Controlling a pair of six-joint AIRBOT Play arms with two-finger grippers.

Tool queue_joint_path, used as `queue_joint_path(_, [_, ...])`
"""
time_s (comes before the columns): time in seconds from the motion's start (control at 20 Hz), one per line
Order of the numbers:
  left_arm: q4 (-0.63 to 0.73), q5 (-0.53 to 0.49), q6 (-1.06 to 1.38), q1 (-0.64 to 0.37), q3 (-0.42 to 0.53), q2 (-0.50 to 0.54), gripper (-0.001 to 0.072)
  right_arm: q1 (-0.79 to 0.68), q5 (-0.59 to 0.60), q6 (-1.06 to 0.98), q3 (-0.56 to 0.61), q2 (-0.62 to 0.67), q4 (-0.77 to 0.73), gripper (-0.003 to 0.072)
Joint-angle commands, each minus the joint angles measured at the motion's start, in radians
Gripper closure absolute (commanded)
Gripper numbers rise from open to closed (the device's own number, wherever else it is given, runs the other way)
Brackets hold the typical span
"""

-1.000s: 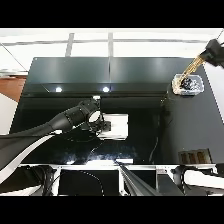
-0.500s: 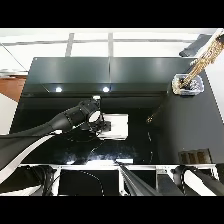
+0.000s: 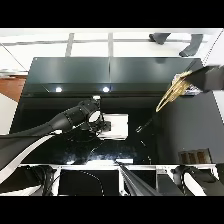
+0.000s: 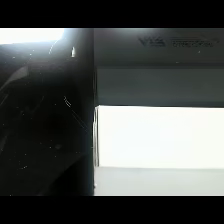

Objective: Fold the box and place the chain.

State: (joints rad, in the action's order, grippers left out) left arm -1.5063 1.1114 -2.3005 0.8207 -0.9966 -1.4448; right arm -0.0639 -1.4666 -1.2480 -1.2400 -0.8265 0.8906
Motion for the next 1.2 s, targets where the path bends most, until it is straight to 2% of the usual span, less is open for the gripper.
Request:
queue_joint_path(0.0, [0.000, -0.003, 0.000, -0.001, 0.000, 0.000, 0.0681, 0.116, 0.041, 0.008, 0.130, 0.012, -0.013, 0.0649])
queue_joint_path(0.2, [0.000, -0.003, 0.000, -0.001, 0.000, 0.000, 0.0681, 0.223, 0.156, 0.008, 0.251, 0.011, -0.076, 0.0649])
queue_joint_path(0.4, [0.000, -0.003, 0.000, -0.001, 0.000, 0.000, 0.0681, 0.322, 0.193, 0.006, 0.300, 0.011, -0.090, 0.0649])
queue_joint_path(0.85, [0.000, -0.003, 0.000, -0.001, 0.000, 0.000, 0.0681, 0.502, 0.299, 0.008, 0.304, -0.058, -0.211, 0.0649])
queue_joint_path(1.0, [0.000, -0.003, 0.000, -0.001, 0.000, 0.000, 0.0681, 0.521, 0.337, 0.030, 0.304, -0.081, -0.245, 0.0649])
queue_joint_path(1.15, [0.000, -0.003, 0.000, -0.001, 0.000, 0.000, 0.0681, 0.521, 0.328, 0.032, 0.304, -0.081, -0.243, 0.0650])
